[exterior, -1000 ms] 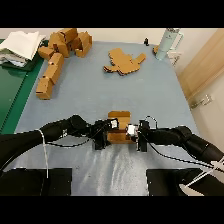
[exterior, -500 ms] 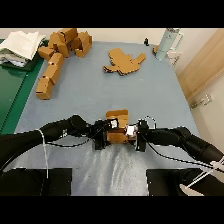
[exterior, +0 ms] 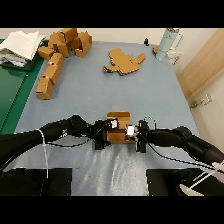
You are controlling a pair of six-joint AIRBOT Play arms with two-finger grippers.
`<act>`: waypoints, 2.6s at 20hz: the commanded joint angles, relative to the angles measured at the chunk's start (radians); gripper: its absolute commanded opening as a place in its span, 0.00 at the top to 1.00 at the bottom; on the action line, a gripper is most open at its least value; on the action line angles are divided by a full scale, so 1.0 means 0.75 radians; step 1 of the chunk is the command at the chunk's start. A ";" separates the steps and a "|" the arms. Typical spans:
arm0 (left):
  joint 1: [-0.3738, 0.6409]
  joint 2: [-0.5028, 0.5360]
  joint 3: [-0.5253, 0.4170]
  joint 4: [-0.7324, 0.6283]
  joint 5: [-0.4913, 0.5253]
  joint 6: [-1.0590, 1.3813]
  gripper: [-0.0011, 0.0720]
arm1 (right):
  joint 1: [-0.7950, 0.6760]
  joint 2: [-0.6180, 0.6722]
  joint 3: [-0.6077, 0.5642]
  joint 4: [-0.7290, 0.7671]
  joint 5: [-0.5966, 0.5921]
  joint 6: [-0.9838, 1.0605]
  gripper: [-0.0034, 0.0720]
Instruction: Fold the box.
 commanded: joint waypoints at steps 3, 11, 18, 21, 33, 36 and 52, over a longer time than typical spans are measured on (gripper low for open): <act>0.000 -0.001 0.002 -0.001 0.001 0.000 0.25 | -0.004 0.204 0.094 -0.963 -0.350 1.542 0.95; 0.000 -0.001 0.002 -0.001 0.001 -0.001 0.25 | -0.416 0.080 0.030 -0.462 -0.373 1.865 0.95; 0.000 -0.001 0.002 -0.001 0.001 -0.001 0.25 | -0.415 -0.073 0.032 0.049 -0.275 1.370 0.95; 0.000 -0.001 0.002 -0.001 0.001 -0.001 0.25 | -0.415 0.011 0.032 0.061 -0.299 1.365 0.96; 0.000 -0.001 0.002 -0.001 0.001 0.000 0.25 | -0.415 -0.189 0.033 0.050 -0.268 1.346 0.95; 0.000 -0.001 0.002 -0.001 0.001 -0.001 0.25 | -0.415 -0.135 0.035 0.048 -0.274 1.346 0.95; 0.000 -0.001 0.002 -0.001 0.001 0.000 0.25 | -0.415 0.000 0.071 0.299 -0.368 1.220 0.95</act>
